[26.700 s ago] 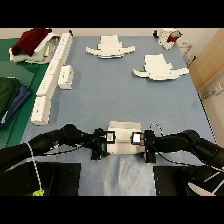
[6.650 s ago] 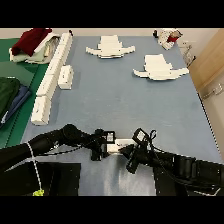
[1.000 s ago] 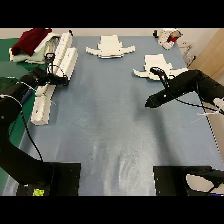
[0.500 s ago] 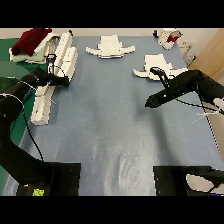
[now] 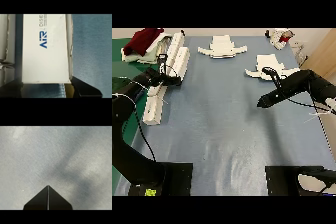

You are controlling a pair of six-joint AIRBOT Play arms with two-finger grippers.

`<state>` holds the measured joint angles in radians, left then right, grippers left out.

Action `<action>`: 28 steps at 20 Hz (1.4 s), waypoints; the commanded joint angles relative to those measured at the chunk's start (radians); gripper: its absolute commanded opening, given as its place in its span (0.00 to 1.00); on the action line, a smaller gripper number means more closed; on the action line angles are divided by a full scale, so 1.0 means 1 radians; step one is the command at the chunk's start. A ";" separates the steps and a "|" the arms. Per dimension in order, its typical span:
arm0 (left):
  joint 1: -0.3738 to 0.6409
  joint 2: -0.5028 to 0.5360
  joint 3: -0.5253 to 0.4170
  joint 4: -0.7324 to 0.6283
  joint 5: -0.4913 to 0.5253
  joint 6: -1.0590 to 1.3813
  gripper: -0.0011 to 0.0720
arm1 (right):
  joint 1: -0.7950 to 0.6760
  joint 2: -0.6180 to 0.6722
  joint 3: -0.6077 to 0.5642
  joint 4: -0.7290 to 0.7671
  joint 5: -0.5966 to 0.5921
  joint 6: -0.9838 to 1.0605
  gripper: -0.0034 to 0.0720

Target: Fold the box.

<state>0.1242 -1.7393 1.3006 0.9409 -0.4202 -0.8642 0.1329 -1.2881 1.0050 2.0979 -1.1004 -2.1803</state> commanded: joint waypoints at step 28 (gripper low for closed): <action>0.039 0.259 0.008 0.062 -0.199 0.000 0.96 | 0.000 -0.001 0.001 0.000 0.000 0.000 0.05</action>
<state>0.1600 -1.5539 1.3079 0.9913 -0.5697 -0.8669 0.1329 -1.2881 1.0050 2.0983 -1.1007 -2.1803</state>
